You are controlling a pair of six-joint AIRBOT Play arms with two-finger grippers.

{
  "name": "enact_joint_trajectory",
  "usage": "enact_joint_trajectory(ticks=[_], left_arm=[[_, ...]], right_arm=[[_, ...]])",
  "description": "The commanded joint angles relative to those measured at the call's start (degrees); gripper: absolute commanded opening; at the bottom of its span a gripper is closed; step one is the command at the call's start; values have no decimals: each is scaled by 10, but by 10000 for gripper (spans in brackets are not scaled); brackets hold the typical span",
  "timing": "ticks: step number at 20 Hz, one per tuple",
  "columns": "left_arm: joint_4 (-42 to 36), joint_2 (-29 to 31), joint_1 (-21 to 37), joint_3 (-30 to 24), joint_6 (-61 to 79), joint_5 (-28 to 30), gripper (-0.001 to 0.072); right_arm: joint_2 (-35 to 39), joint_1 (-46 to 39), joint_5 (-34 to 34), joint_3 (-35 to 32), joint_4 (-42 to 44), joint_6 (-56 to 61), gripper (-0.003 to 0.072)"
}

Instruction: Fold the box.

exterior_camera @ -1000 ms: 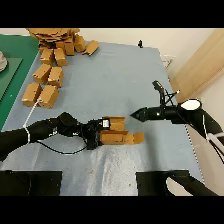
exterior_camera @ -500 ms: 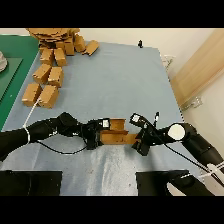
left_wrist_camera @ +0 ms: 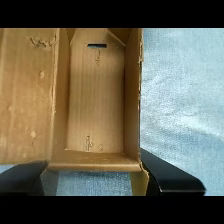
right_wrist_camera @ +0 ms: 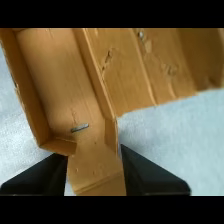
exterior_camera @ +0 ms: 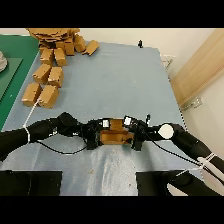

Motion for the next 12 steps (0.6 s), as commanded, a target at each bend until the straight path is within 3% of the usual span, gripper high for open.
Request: enact_joint_trajectory(ticks=[1, 3, 4, 5, 12], left_arm=[[0, 0, 0, 1, 0, 0, 246], [0, 0, 0, 1, 0, 0, 246], [0, 0, 0, 1, 0, 0, 246], [0, 0, 0, 1, 0, 0, 246], [0, 0, 0, 1, 0, 0, 245]], right_arm=[[-8, 2, -12, 0, 41, -71, 320], [-8, 2, -6, 0, 51, -85, 211], [-8, 2, -7, 0, 58, -85, 120], [-8, 2, -10, 0, 67, -85, 87], [-28, 2, -22, 0, 149, -91, 85]])
